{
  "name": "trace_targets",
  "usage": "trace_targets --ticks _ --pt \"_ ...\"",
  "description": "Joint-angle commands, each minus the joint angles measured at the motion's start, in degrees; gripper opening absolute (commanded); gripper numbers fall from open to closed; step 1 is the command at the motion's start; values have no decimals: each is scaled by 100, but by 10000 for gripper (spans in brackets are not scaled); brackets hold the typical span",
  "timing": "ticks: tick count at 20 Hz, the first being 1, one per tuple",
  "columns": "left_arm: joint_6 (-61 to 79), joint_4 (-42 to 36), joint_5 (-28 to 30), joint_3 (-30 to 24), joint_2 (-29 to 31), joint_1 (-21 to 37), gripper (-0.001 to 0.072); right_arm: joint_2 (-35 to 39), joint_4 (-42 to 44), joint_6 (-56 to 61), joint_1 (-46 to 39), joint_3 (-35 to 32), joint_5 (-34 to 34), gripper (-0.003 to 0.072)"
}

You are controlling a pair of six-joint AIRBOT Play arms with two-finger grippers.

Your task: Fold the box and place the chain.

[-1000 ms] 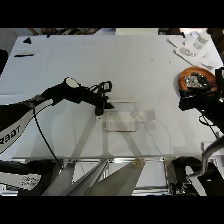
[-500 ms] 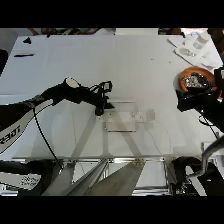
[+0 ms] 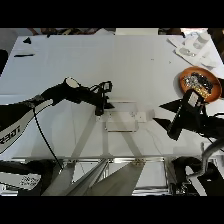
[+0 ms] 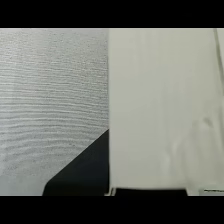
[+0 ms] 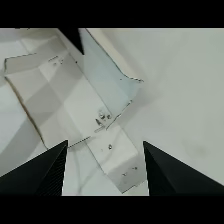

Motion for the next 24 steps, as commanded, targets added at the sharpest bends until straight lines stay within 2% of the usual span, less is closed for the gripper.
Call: trace_targets --ticks 1,8,9,10,15,18,22,24 --pt "0 2 2 -4 -4 -2 13 -4 -24 -870 219 7 428 527" --pt "0 4 2 -4 -4 -2 13 -146 -44 -1049 1252 -280 337 626" --pt "0 2 2 -4 -4 -2 13 -245 66 -1051 1314 -341 332 680" --pt "0 4 0 -4 -4 -2 13 -358 162 -1038 1325 -343 352 695" --pt "0 4 2 -4 -4 -2 13 -846 1058 -1034 1325 -343 57 697" --pt "0 2 2 -4 -4 -2 13 -984 1080 -1029 1325 -341 -114 691" --pt "0 4 2 -4 -4 -2 13 -1309 1078 -922 1325 -341 442 690" --pt "0 4 2 -4 -4 -2 13 -1589 640 -1067 1325 -341 459 690"
